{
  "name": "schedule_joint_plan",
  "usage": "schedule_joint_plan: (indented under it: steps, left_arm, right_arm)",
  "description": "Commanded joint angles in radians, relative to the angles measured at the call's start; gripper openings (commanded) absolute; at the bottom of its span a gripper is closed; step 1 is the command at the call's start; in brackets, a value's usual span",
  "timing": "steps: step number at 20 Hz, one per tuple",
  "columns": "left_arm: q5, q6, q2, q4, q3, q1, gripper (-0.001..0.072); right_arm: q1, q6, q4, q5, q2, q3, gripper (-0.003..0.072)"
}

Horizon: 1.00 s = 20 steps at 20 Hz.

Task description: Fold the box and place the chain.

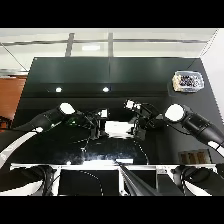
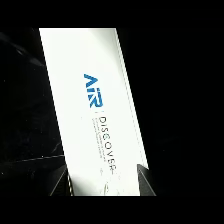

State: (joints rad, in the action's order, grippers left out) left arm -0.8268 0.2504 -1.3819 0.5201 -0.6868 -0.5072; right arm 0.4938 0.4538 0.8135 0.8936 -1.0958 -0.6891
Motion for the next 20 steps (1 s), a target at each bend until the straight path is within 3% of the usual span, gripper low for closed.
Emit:
schedule_joint_plan:
  steps: [1, 10, 20]
  left_arm:
    - [0.000, 0.000, -0.001, 0.000, 0.000, -0.001, 0.0397]
    - [0.000, 0.000, -0.001, 0.000, 0.000, -0.001, 0.0398]
    - [0.000, 0.000, -0.001, 0.000, 0.000, -0.001, 0.0398]
  right_arm:
    - [0.001, 0.013, 0.004, 0.003, -0.002, 0.000, 0.0496]
    - [0.039, 0.063, 0.037, -0.019, -0.021, -0.003, 0.0496]
    - [-0.019, 0.149, 0.077, 0.082, 0.056, -0.058, 0.0496]
